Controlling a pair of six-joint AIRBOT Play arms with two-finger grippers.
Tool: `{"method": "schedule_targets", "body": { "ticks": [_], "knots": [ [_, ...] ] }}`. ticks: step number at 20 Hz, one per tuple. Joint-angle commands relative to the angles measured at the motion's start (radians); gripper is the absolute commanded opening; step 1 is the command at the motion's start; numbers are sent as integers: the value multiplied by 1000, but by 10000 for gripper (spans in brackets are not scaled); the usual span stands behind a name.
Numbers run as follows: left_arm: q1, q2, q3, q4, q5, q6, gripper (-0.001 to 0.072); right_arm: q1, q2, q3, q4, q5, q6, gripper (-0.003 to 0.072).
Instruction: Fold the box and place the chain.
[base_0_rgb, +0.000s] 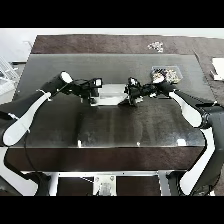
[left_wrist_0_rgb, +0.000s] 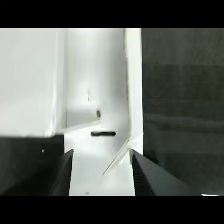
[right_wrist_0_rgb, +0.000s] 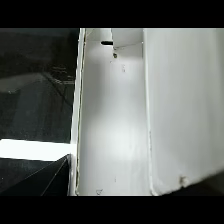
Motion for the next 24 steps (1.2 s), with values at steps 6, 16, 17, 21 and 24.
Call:
{"method": "schedule_targets", "body": {
  "ticks": [6,16,17,21,24],
  "knots": [
    [46,9,7,-104,-69,64,347,1,0,0,1,-3,1,476],
    [46,9,7,-117,-111,76,181,1,0,0,1,-3,1,476],
    [45,9,7,-120,-113,78,179,1,0,0,1,-3,1,476],
    [45,9,7,-137,-101,90,179,1,0,0,1,-3,2,476],
    [45,9,7,-151,-81,105,180,1,0,0,1,-3,2,476]
  ]
}}
